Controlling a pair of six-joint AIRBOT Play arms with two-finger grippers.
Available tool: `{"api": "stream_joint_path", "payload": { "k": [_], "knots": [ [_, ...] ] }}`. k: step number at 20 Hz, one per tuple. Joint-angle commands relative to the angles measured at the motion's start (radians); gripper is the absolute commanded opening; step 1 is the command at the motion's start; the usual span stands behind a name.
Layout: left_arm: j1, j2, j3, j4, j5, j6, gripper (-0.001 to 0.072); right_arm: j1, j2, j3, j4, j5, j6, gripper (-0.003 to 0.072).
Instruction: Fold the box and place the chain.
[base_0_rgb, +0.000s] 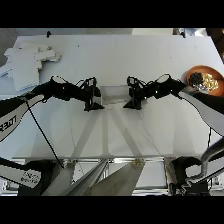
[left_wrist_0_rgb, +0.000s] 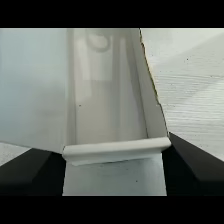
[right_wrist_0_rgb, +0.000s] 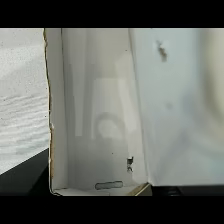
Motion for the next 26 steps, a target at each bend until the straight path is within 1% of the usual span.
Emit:
{"api": "stream_joint_path", "payload": {
  "k": [1,2,3,4,9,26],
  "knots": [
    [-0.018,-0.002,-0.002,0.045,0.017,-0.017,0.0462,0.0,0.0,0.0,0.0,0.0,0.0,0.0375],
    [-0.018,-0.002,-0.001,0.044,0.015,-0.017,0.0328,0.0,0.0,0.0,0.0,0.0,0.0,0.0375],
    [-0.018,-0.002,-0.001,0.044,0.01,-0.014,0.0263,0.0,0.0,0.0,0.0,0.0,0.0,0.0375],
    [-0.017,-0.002,-0.001,0.044,0.01,-0.014,0.0281,0.0,0.0,0.0,0.0,0.0,0.0,0.0375],
    [-0.017,-0.002,-0.001,0.043,-0.005,-0.014,0.028,0.0,0.0,0.0,0.0,0.0,0.0,0.0375],
    [-0.017,-0.002,-0.001,0.043,-0.004,-0.014,0.028,0.001,0.0,0.0,0.003,0.008,0.0,0.0375]
  ]
}}
